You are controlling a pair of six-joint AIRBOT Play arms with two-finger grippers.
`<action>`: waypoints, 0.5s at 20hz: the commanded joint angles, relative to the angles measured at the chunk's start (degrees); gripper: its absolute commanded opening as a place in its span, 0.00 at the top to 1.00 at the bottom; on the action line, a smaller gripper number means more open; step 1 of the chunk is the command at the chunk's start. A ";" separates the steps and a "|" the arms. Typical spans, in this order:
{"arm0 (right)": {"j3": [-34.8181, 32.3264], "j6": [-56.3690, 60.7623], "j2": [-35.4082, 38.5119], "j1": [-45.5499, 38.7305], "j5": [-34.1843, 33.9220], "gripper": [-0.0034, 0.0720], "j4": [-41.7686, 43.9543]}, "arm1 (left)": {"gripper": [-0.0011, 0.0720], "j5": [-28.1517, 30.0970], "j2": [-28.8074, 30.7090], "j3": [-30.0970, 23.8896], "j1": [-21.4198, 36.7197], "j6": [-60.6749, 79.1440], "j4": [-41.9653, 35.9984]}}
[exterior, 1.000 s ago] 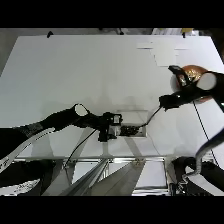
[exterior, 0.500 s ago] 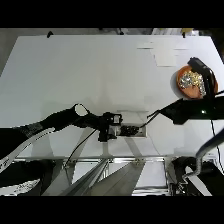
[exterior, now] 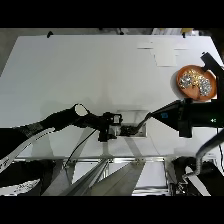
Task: Fold the box and place the chain.
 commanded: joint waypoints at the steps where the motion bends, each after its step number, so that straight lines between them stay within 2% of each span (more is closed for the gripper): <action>1: -1.01 -1.27 0.04 2.73 -6.40 0.93 1.81 | 0.79 0.02 0.04 0.07 0.04 0.02 0.02; 5: -6.23 -2.12 -1.88 13.11 -16.20 0.93 -1.75 | 0.79 0.00 0.04 0.07 0.04 0.00 0.02; 10: -7.54 -2.03 -9.35 21.49 -18.80 0.93 -4.98 | 0.79 0.02 0.04 0.07 0.04 0.00 0.02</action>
